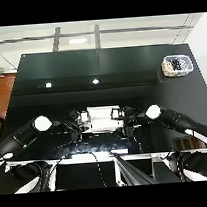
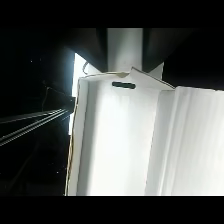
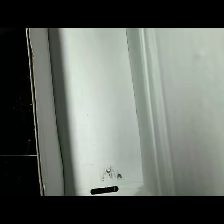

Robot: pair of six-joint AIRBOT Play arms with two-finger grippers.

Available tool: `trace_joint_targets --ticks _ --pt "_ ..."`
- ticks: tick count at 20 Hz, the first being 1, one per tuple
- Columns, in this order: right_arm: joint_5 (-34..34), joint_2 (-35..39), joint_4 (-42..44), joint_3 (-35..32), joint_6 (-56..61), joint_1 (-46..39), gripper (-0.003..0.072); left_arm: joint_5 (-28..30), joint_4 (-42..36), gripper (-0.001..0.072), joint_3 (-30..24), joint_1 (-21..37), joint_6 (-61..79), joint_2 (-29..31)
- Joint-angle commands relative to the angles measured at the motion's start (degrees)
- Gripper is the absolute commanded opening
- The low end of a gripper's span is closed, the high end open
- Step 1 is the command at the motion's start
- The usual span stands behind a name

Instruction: Fold the box and place the chain.

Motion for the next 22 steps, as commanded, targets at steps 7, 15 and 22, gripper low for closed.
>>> trace_joint_targets --ticks 7,15,22 --pt "0.0 0.0 0.0 0.0 0.0 0.0 0.0307 -1.2 -4.5 0.0162 1.0 -1.5 0.2 -2.2" --pt "0.0 0.0 0.0 0.0 0.0 0.0 0.0307 -0.9 -8.5 0.0162 1.4 -1.9 1.7 -4.1" --pt "-0.2 0.0 0.0 0.0 0.0 0.0 0.0307 -0.9 -8.5 0.0163 1.5 -1.8 2.8 -5.2"
